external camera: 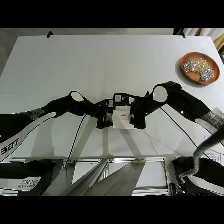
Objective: Fold the box and place the chain.
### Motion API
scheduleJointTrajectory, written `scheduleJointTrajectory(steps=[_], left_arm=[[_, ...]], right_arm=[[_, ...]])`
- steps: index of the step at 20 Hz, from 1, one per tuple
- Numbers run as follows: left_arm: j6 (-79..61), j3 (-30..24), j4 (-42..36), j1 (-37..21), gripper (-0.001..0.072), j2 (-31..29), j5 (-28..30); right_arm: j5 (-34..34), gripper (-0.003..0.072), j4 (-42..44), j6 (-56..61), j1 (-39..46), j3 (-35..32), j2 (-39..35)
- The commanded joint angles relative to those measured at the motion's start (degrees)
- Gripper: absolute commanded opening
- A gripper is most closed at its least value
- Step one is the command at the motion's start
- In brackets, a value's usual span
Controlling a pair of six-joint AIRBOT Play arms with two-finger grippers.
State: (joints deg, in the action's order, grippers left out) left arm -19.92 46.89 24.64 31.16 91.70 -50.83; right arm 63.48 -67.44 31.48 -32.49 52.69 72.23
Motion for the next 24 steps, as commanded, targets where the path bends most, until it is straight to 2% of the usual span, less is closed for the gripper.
scheduleJointTrajectory(steps=[1, 13, 19, 22, 24], left_arm=[[0.0, 0.0, 0.0, 0.0, 0.0208, 0.0, 0.0], [0.0, 0.0, 0.0, 0.0, 0.0208, 0.0, 0.0], [0.0, 0.0, 0.0, 0.0, 0.0208, 0.0, 0.0], [0.0, 0.0, 0.0, 0.0, 0.0208, 0.0, 0.0], [0.0, 0.0, 0.0, 0.0, 0.0208, 0.0, 0.0]], right_arm=[[-1.2, 0.0413, -0.3, 0.2, -0.1, -1.0, 0.0], [-1.5, 0.0410, -0.4, 0.5, -3.2, -1.0, -0.3], [-2.5, 0.0413, -3.7, 4.4, -3.6, -1.2, -1.4], [-4.7, 0.0435, -4.3, 4.3, -5.6, -1.7, -1.4], [-5.5, 0.0556, -6.6, 4.3, -6.8, -1.7, -1.4]])
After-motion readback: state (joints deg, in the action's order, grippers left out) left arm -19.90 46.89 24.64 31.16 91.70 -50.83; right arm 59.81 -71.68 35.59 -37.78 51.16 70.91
